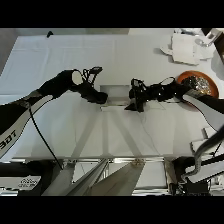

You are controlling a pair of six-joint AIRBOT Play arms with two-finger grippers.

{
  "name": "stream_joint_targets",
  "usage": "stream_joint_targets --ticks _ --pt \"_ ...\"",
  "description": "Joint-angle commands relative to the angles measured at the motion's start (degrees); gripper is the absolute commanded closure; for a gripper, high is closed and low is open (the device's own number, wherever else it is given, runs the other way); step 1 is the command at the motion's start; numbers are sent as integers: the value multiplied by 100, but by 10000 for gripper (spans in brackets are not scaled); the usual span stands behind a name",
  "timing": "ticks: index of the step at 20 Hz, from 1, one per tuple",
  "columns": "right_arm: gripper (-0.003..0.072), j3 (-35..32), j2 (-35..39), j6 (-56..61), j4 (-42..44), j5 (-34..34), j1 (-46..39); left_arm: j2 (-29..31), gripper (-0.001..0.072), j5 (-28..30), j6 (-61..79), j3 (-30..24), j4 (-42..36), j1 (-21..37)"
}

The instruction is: Fold the box and place the chain.

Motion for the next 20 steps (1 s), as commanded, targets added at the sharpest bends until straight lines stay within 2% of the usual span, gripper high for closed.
stream_joint_targets --ticks 1,3,5,6,9,12,16,20 --pt "166 4 -2 0 2 -2 0 -214 447 -472 -1049 474 761 -236" --pt "166 4 -2 0 2 -2 0 -291 463 -745 -1716 621 1032 -308" --pt "166 4 -2 0 2 0 0 -317 465 -748 -2225 629 1029 -385" --pt "166 4 -2 0 2 -2 0 -328 496 -765 -2271 629 1060 -433" --pt "166 4 -2 0 2 0 0 -387 502 -848 -2573 632 1373 -555" --pt "166 4 -2 0 2 -2 0 -483 508 -920 -2791 643 1368 -577" --pt "166 4 -2 0 2 0 0 -494 699 -866 -2756 686 1364 -592" --pt "166 4 -2 0 2 0 0 -494 700 -708 -2741 713 1327 -619"
